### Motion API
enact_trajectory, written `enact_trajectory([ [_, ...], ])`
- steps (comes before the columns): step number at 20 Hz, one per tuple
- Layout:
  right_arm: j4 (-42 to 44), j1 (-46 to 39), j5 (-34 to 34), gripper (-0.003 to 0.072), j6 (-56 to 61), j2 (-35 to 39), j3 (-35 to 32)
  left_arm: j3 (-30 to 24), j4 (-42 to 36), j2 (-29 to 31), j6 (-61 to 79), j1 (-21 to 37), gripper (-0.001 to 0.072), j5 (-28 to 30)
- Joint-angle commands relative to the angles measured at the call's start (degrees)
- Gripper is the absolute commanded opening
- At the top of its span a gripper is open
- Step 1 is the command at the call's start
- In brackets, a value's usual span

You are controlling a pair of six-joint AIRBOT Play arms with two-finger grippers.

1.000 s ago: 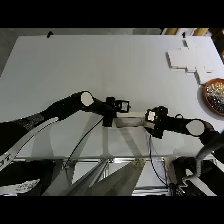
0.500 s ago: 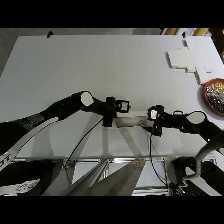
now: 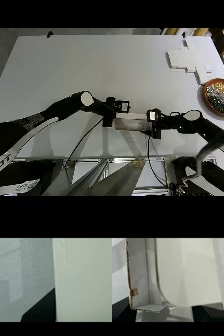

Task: Fold the box and place the chain.

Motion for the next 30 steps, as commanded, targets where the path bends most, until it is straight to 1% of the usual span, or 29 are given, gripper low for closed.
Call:
enact_trajectory([
  [1, 0.3, 0.0, 0.5, 0.0638, -0.5, -1.1, 0.0, 0.0, 0.0, 0.0, 0.0, 0.0, 0.0012, 0.1],
  [5, 3.2, 0.0, 0.5, 0.0634, -2.9, -1.1, 0.0, 0.0, 0.0, 0.0, 0.0, 0.0, 0.0012, 0.1],
  [8, 3.5, 0.0, 0.5, 0.0634, -3.5, -1.2, 0.0, 0.0, 0.0, 0.0, 0.0, 0.0, 0.0012, 0.1],
  [12, 4.1, 0.0, 0.4, 0.0630, -3.5, -3.3, 0.0, 0.0, 0.0, 0.0, 0.0, 0.0, 0.0012, 0.1],
  [13, 4.1, 0.0, 0.1, 0.0602, -3.5, -3.7, 0.0, 0.0, 0.0, 0.0, 0.0, 0.0, 0.0012, 0.1],
  [14, 4.1, 0.0, -0.2, 0.0538, -3.5, -3.9, 0.0, 0.0, 0.0, 0.0, 0.0, 0.0, 0.0012, 0.1],
  [16, 4.1, 0.0, -0.6, 0.0491, -3.5, -3.9, 0.0, 0.0, 0.0, 0.0, 0.0, 0.0, 0.0012, 0.1],
  [17, 4.1, 0.0, -0.6, 0.0436, -3.5, -3.9, 0.0, 0.0, 0.0, 0.0, 0.0, 0.0, 0.0012, 0.1],
  [18, 4.1, 0.0, -0.6, 0.0407, -3.5, -4.0, 0.0, 0.0, 0.0, 0.0, 0.0, 0.0, 0.0012, 0.1],
  [30, 2.8, 0.0, -1.0, 0.0406, -3.5, -4.9, 0.0, 0.0, 0.0, 0.0, 0.0, 0.0, 0.0012, 0.1],
])
